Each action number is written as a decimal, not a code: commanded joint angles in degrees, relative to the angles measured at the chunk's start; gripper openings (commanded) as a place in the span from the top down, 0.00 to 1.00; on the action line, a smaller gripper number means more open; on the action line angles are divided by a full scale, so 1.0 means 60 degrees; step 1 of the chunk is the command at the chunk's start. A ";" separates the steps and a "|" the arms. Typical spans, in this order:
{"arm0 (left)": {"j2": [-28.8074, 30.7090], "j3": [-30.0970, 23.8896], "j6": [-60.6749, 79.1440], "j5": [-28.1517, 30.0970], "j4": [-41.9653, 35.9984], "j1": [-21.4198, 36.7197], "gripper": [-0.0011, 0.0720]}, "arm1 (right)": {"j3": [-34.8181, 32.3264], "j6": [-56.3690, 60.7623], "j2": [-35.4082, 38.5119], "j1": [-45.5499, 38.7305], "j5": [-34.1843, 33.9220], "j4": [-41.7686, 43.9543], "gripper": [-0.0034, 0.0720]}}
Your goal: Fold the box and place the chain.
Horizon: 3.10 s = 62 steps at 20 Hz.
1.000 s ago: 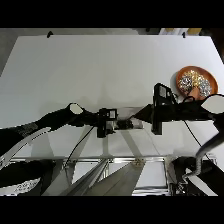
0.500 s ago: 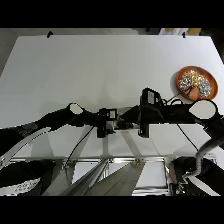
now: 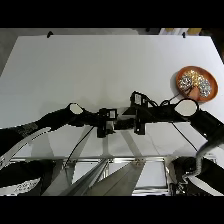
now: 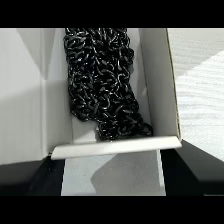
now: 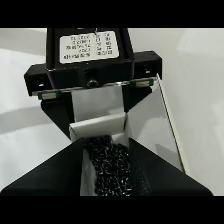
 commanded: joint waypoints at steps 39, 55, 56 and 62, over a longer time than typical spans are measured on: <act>0.0011 0.0007 0.0004 0.0000 0.0000 0.0000 0.70 | -0.0346 -0.3446 -0.1905 -0.4138 0.0743 -0.2335 0.53; 0.0011 0.0007 0.0004 0.0000 0.0000 0.0000 0.70 | -0.0372 -0.4197 -0.2608 -0.3384 0.1406 -0.2153 0.94; 0.0007 0.0007 0.0004 0.0000 0.0000 0.0000 0.70 | -0.0368 -0.4062 -0.2608 -0.3384 0.1537 -0.2211 0.93; 0.0007 0.0007 0.0004 0.0004 0.0000 0.0000 0.70 | -0.0368 -0.1249 -0.1588 -0.3384 0.1861 -0.3424 0.93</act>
